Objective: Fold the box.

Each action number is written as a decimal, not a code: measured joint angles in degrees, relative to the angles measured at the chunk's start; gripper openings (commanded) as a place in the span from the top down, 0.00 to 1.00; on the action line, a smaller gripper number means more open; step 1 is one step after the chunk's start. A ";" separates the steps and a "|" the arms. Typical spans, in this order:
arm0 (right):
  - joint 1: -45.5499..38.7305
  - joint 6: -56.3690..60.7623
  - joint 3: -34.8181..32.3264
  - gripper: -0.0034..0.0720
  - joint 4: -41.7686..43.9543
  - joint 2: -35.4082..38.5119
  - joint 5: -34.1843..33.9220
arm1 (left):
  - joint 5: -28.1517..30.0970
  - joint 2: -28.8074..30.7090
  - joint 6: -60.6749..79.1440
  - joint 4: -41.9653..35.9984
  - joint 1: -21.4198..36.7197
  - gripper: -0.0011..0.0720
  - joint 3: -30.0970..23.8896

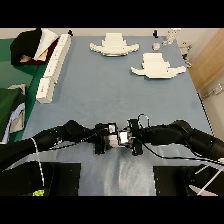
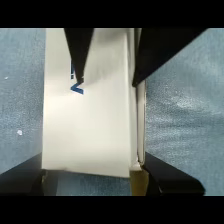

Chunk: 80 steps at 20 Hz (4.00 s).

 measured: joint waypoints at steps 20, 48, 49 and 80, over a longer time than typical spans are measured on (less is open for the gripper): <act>-0.02 15.50 -0.59 0.95 3.54 8.85 -3.74 | 0.24 -0.02 -0.09 -0.07 -0.07 0.27 0.00; 9.42 36.74 -22.53 0.95 14.01 11.13 30.80 | 0.20 -0.02 -0.20 -0.07 -0.07 0.27 0.00; 9.42 36.83 -22.53 0.95 14.01 10.99 30.80 | 0.20 -0.02 -0.17 -0.07 -0.07 0.27 0.00; -24.17 78.14 28.50 0.95 -33.79 -14.29 -18.01 | 0.20 -0.02 -0.09 -0.07 -0.07 0.27 0.00</act>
